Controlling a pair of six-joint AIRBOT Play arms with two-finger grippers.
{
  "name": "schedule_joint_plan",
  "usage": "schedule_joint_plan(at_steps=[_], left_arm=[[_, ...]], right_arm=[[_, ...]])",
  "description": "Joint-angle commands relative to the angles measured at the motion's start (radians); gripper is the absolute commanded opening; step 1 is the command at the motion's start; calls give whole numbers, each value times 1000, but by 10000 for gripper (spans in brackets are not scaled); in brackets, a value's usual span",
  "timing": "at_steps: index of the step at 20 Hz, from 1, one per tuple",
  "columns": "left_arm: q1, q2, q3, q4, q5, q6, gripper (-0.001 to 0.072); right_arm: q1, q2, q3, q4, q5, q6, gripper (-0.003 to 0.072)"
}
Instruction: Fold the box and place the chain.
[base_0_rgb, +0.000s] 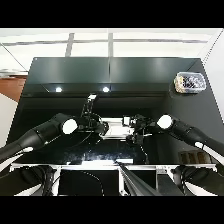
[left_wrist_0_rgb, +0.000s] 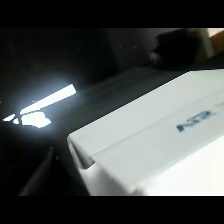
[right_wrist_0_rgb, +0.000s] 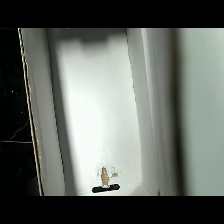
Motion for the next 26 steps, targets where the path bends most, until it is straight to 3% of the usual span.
schedule_joint_plan(at_steps=[1,2,5,9,13,21,22,23,26], left_arm=[[-50,-70,91,168,-129,-267,629],[-66,-97,127,212,-187,-333,560],[-106,-160,203,309,-257,-456,522],[-124,-191,246,332,-329,-567,362],[-134,-210,253,336,-385,-598,332],[-139,-253,313,352,-386,-635,328],[-139,-253,314,363,-388,-637,221],[-139,-255,315,362,-387,-637,164],[-139,-261,332,364,-388,-637,164]], right_arm=[[0,0,0,0,-6,1,374],[0,0,0,0,-6,1,374],[0,0,0,0,-6,1,374],[0,0,0,0,-7,0,374],[0,0,0,0,-18,1,374],[0,0,0,0,-21,0,374],[0,0,0,0,-22,0,374],[0,0,0,0,-22,1,374],[0,0,0,0,-22,1,374]])
